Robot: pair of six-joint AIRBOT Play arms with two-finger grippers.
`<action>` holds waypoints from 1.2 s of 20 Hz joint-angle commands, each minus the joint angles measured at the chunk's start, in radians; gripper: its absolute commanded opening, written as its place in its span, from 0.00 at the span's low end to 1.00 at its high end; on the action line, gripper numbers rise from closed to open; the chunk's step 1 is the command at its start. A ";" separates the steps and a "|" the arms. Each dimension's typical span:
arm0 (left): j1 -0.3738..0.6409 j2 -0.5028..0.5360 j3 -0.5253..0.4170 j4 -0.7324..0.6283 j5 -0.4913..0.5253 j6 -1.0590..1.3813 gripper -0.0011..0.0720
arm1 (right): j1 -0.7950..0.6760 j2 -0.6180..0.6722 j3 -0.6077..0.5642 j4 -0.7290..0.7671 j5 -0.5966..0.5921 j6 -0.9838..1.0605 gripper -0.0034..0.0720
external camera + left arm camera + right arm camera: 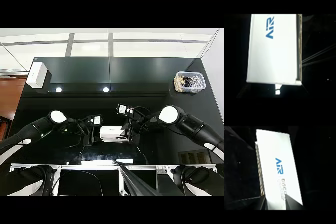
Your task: Fold the box and place the chain.
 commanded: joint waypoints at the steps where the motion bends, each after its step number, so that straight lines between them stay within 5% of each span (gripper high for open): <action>1: 0.000 0.000 0.000 0.000 0.001 0.000 0.65 | 0.000 0.000 0.000 -0.001 -0.014 0.002 0.39; 14: 0.000 0.000 0.000 0.000 0.001 0.000 0.65 | 0.001 0.000 -0.015 0.001 -0.004 0.005 0.42; 16: 0.000 0.000 0.000 0.000 0.001 0.000 0.65 | 0.000 0.000 -0.015 0.001 -0.005 0.005 0.56; 24: 0.000 0.000 0.000 0.000 0.001 0.000 0.65 | 0.001 -0.005 -0.027 0.004 -0.007 0.021 0.56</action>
